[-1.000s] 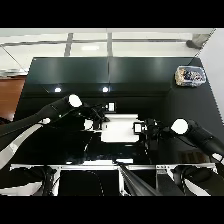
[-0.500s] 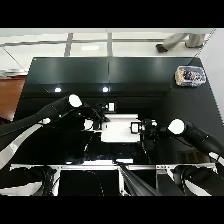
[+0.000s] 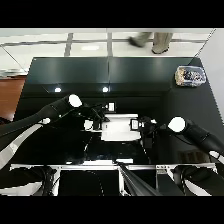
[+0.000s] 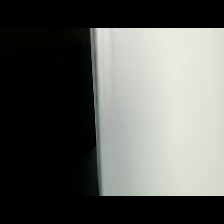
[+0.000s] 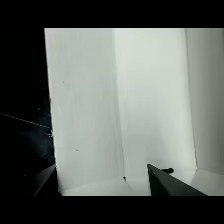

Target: Fold the box and place the chain.

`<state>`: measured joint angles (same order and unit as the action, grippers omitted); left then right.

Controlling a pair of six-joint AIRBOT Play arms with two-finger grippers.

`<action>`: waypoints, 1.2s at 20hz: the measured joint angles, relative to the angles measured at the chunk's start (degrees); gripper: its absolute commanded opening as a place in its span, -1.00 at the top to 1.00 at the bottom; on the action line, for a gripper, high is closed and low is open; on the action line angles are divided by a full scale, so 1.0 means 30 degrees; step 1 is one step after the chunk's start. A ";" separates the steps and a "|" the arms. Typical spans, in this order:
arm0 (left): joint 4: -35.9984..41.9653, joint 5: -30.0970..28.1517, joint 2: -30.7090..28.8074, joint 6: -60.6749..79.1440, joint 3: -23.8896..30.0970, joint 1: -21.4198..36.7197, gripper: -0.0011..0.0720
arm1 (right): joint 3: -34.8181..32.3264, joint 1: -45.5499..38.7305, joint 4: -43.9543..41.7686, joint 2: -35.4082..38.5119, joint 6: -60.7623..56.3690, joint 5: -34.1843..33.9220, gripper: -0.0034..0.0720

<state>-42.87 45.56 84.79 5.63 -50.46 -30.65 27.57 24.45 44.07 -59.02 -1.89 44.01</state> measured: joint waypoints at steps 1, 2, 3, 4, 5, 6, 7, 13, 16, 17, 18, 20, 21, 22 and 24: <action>0.0000 0.0000 0.0000 0.0000 0.0000 0.0000 0.89 | 0.0182 -0.0146 0.0036 0.0058 -0.0044 -0.0022 -0.77; 0.0000 0.0007 0.0000 0.0000 0.0000 0.0000 0.89 | 0.0393 -0.0270 0.0109 0.0102 -0.0095 -0.0044 -0.77; 0.0000 0.0015 0.0000 -0.0007 0.0000 0.0000 0.89 | 0.0597 -0.0357 0.0189 0.0138 -0.0138 -0.0080 -0.77; 0.0000 0.0015 0.0000 -0.0007 0.0000 0.0000 0.89 | 0.0809 -0.0444 0.0255 0.0168 -0.0160 -0.0109 -0.77; 0.0007 0.0015 0.0000 -0.0007 0.0000 0.0000 0.89 | 0.0991 -0.0554 0.0277 0.0182 -0.0168 -0.0124 -0.77; 0.0000 0.0022 0.0000 -0.0007 0.0000 0.0000 0.89 | 0.1129 -0.0729 0.0321 0.0197 -0.0175 -0.0036 -0.77; 0.0000 0.0029 0.0000 -0.0007 0.0000 0.0000 0.89 | 0.1253 -0.0962 0.0350 0.0211 -0.0226 0.0022 -0.77; 0.0000 0.0036 0.0000 -0.0051 0.0000 0.0000 0.89 | 0.1683 -0.2018 0.0015 0.0211 0.0080 0.0015 -0.77; 0.0000 0.0036 0.0000 -0.0029 0.0000 0.0000 0.89 | 0.1749 -0.2149 -0.0678 0.0109 0.1042 -0.0204 -0.77; 0.0000 0.0036 0.0000 -0.0015 0.0000 0.0000 0.89 | 0.1763 -0.2178 -0.1144 -0.0015 0.1523 -0.0219 -0.77; -0.0029 0.0051 0.0000 -0.0015 0.0000 0.0000 0.89 | 0.1763 -0.2193 -0.1625 -0.0226 0.2098 -0.0211 -0.77; -0.0160 0.0175 0.0000 -0.0007 0.0000 0.0000 0.89 | 0.1778 -0.2215 -0.2433 -0.0750 0.3075 -0.0189 -0.77; -0.0270 0.0255 0.0000 -0.0007 -0.0007 0.0007 0.89 | 0.1778 -0.2229 -0.2776 -0.1035 0.3439 -0.0131 -0.77; -0.0357 0.0350 0.0000 -0.0007 -0.0015 0.0007 0.89 | 0.1778 -0.2229 -0.3024 -0.1282 0.3687 -0.0058 -0.77; -0.0488 0.0386 0.0000 -0.0007 -0.0015 0.0007 0.89 | 0.1778 -0.2229 -0.3118 -0.1800 0.4065 0.0080 -0.77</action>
<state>-44.34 46.72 84.79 5.61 -50.50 -30.63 32.91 17.76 34.72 -64.42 10.31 44.25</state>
